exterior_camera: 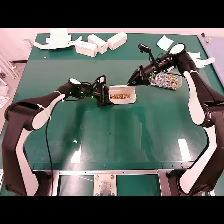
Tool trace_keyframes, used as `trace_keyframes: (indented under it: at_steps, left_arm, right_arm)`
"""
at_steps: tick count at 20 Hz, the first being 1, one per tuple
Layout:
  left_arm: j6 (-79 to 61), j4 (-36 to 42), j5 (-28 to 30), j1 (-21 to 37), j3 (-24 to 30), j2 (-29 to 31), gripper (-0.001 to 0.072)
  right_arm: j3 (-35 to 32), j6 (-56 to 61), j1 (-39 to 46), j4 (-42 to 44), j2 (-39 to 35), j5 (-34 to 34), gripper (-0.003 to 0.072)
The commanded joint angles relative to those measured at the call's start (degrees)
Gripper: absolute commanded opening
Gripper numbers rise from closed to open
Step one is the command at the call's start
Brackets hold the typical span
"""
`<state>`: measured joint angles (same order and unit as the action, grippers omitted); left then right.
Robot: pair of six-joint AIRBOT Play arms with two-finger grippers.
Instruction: Fold the box and place the chain.
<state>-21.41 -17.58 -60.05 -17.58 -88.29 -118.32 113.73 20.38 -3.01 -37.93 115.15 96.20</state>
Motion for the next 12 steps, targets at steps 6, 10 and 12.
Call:
trace_keyframes:
  at_steps: [6, 10, 12]
  left_arm:
    - [0.00, 0.00, 0.02, 0.07, -0.02, 0.04, 0.0466]
    - [0.00, 0.00, 0.00, 0.07, -0.04, 0.04, 0.0466]
    - [0.00, 0.00, 0.00, 0.07, -0.02, 0.04, 0.0467]
  right_arm:
    - [0.22, -0.07, -2.43, -2.01, 0.00, 0.70, 0.0294]
    - [0.22, -0.04, -3.41, -7.28, 0.00, 0.22, 0.0347]
    - [0.20, -0.04, -3.80, -8.35, 0.00, -1.33, 0.0347]
